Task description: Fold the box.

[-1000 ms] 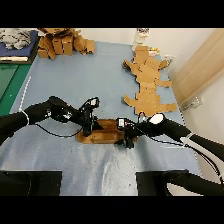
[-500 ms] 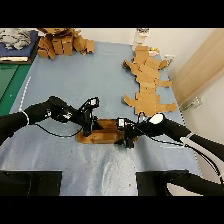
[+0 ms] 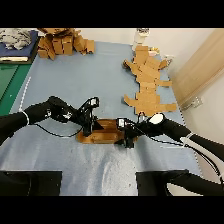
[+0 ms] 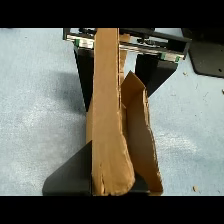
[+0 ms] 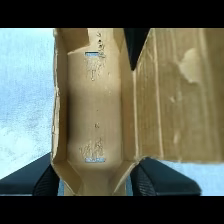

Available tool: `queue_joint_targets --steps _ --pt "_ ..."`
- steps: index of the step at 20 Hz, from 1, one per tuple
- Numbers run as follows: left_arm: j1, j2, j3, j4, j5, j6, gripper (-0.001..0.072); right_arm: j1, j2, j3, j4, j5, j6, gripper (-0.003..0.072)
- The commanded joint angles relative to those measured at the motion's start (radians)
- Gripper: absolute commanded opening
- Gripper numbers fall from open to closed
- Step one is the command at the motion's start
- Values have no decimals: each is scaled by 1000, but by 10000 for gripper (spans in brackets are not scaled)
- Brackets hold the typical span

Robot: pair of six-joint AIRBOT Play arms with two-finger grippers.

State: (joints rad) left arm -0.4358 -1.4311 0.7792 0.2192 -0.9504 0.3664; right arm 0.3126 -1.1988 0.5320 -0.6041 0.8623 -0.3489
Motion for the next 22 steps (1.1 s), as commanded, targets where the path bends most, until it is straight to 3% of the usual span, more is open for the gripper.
queue_joint_targets --steps 1,2,8,9,10,11,17,19,20,21,22 --pt "-1 -1 0 -4 0 -1 108 1 -1 0 -6 0 0 606" --pt "0 -1 0 -21 2 -21 289 1 -1 0 -6 1 0 606" --pt "1 4 29 -33 -4 -145 314 1 -1 0 -6 1 0 607" --pt "1 13 30 -11 -3 -179 380 1 -1 0 -6 1 0 606" --pt "3 27 30 23 4 -228 562 1 -1 0 -6 1 0 607" --pt "8 44 30 64 8 -296 596 1 -1 0 -6 1 0 607" --pt "69 229 30 461 -5 -630 596 1 -1 0 -6 1 0 606" --pt "63 275 30 620 -85 -800 594 1 -1 0 -6 1 0 606" --pt "55 287 30 659 -138 -907 554 1 -1 0 -6 0 0 607" --pt "45 291 29 665 -195 -990 375 1 -1 0 -6 0 0 607" --pt "30 290 29 653 -254 -1069 48 1 -1 0 -6 -1 0 607"
